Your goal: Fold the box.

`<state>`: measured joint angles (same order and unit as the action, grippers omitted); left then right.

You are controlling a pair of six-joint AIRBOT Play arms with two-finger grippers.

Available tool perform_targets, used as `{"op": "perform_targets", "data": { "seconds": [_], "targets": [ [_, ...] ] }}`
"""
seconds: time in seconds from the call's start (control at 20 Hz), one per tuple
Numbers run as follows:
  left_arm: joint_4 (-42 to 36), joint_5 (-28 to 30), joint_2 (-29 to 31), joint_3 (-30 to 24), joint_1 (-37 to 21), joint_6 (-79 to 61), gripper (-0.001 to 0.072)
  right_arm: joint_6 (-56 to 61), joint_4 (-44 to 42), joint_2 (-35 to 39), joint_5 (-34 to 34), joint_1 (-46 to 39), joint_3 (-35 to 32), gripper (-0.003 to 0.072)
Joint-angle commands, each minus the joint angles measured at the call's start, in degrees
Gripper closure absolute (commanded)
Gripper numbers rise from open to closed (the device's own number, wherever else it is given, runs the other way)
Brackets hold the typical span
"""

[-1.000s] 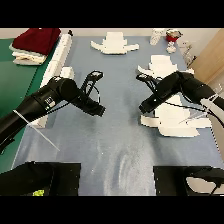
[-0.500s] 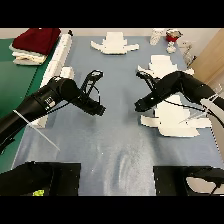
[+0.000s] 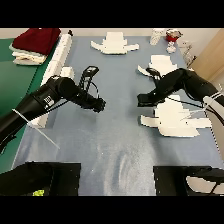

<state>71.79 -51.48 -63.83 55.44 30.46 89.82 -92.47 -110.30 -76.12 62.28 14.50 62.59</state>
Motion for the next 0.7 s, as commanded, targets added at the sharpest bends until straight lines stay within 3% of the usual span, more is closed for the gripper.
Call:
{"op": "perform_targets", "data": {
  "seconds": [0.0, 0.15, 0.2, 0.25, 0.4, 0.65],
  "targets": [
    [-1.6, -4.1, 0.0, 0.7, -3.6, 2.8, 0.0305, 6.6, 11.4, 0.0, 5.1, -7.7, 6.0, 0.04],
    [-9.3, -8.4, -0.2, 0.9, -9.7, -0.7, 0.0306, 6.5, 15.5, -0.5, 11.0, -22.2, 11.8, 0.0375],
    [-12.3, -9.1, -0.2, 0.9, -11.3, -2.6, 0.0306, 6.5, 16.7, -1.2, 12.2, -27.6, 12.7, 0.0273],
    [-15.7, -9.7, -0.4, 0.9, -12.7, -4.6, 0.0306, 6.2, 17.1, -1.9, 12.9, -32.7, 12.9, 0.022],
    [-22.7, -11.9, -1.7, 0.9, -14.6, -8.3, 0.0306, 1.5, 16.7, -4.8, 16.3, -44.9, 12.9, 0.0221],
    [-26.3, -15.0, -4.6, 0.9, -14.4, -8.3, 0.0306, -12.8, 11.0, -11.3, 22.4, -57.6, 12.9, 0.0221]
  ]
}}
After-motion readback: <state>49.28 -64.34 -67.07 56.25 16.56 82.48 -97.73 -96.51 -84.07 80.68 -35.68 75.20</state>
